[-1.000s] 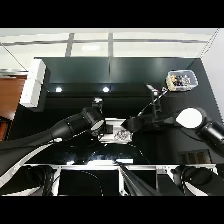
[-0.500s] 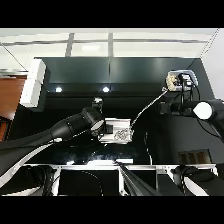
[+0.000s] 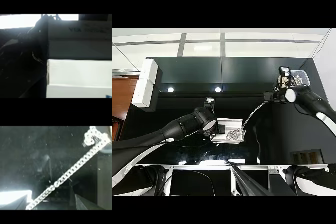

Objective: Fold the box and place the chain.

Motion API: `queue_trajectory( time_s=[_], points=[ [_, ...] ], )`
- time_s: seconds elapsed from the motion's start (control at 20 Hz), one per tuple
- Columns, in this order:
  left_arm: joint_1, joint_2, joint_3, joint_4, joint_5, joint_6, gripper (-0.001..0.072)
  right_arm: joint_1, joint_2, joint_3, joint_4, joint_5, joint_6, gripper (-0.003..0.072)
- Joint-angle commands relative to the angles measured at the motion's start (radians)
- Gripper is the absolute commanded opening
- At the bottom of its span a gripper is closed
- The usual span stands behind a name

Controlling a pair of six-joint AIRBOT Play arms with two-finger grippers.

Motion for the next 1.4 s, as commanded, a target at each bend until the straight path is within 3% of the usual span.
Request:
queue_trajectory(
  time_s=[0.0, 0.05, 0.1, 0.3, 0.35, 0.6, 0.75, 0.8, 0.85, 0.9, 0.95, 1.2, 1.35],
  points=[
    [0.001, 0.000, 0.000, 0.000, 0.000, 0.000, 0.0028, 0.043, -0.087, 0.058, -0.203, 0.077, 0.280, 0.0720],
    [0.001, 0.000, 0.000, 0.000, 0.000, 0.000, 0.0028, 0.051, -0.089, 0.058, -0.204, 0.070, 0.286, 0.0720],
    [0.001, 0.000, 0.000, 0.000, 0.000, 0.000, 0.0028, 0.059, -0.091, 0.058, -0.204, 0.065, 0.290, 0.0625],
    [0.001, 0.000, 0.000, 0.000, 0.000, 0.000, 0.0028, 0.087, -0.105, 0.058, -0.204, 0.034, 0.327, 0.0608],
    [0.001, 0.000, 0.000, 0.000, 0.000, 0.000, 0.0028, 0.088, -0.109, 0.058, -0.203, 0.033, 0.335, 0.0552],
    [0.001, 0.000, 0.000, 0.000, 0.000, 0.000, 0.0028, 0.090, -0.119, 0.058, -0.197, 0.062, 0.352, 0.0551],
    [0.001, 0.000, 0.000, 0.000, 0.000, 0.000, 0.0028, 0.090, -0.123, 0.058, -0.167, 0.062, 0.351, 0.0482],
    [0.001, 0.000, 0.000, 0.000, 0.000, 0.000, 0.0028, 0.090, -0.123, 0.058, -0.160, 0.063, 0.350, 0.0382],
    [0.001, 0.000, 0.000, 0.000, 0.000, 0.000, 0.0028, 0.090, -0.123, 0.058, -0.159, 0.063, 0.350, 0.0190],
    [0.001, 0.000, 0.000, 0.000, 0.000, 0.000, 0.0028, 0.090, -0.123, 0.058, -0.157, 0.060, 0.347, 0.0046],
    [0.001, 0.000, 0.000, 0.000, 0.000, 0.000, 0.0028, 0.090, -0.123, 0.058, -0.156, 0.061, 0.346, 0.0012],
    [0.001, 0.000, 0.000, 0.000, -0.001, 0.000, 0.0028, 0.089, -0.098, 0.058, -0.155, 0.089, 0.276, 0.0011],
    [0.001, 0.000, 0.000, 0.000, -0.001, 0.000, 0.0028, 0.089, -0.011, 0.058, -0.151, 0.107, 0.169, 0.0009]
  ],
)
